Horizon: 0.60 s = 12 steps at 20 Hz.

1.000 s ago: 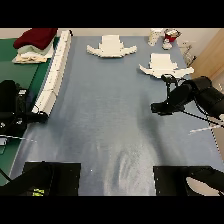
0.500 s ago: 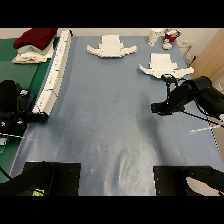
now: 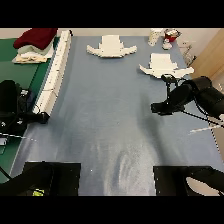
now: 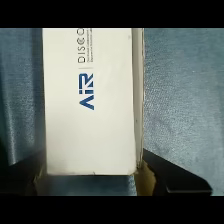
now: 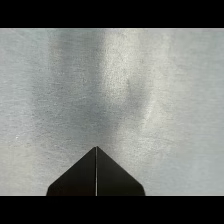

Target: Fold the box.

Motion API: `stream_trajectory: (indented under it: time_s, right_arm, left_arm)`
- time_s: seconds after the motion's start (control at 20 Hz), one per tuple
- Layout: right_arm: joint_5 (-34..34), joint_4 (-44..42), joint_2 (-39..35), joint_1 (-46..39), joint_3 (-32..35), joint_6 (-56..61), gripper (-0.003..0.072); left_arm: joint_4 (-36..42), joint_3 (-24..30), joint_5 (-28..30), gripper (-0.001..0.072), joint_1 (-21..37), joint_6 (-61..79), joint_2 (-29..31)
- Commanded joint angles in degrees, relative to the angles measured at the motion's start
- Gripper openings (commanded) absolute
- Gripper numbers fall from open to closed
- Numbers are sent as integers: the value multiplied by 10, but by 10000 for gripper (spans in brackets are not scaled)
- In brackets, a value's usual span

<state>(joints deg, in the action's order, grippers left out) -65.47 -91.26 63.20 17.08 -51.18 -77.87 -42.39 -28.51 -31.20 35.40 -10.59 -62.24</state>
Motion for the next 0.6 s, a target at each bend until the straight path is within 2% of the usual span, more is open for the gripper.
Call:
stream_trajectory:
  time_s: [0.0,0.15,0.35,0.55]
  right_arm:
    - [0,0,0,0,0,0,5]
    - [0,0,0,0,0,0,5]
    - [0,0,0,0,0,0,5]
    - [0,0,0,0,0,0,5]
  left_arm:
    - [-29,-1,-10,698,1,-43,14]
    - [-136,-1,-60,699,1,-130,64]
    - [-266,-1,-176,698,1,-262,160]
    - [-295,-1,-303,681,0,-306,258]
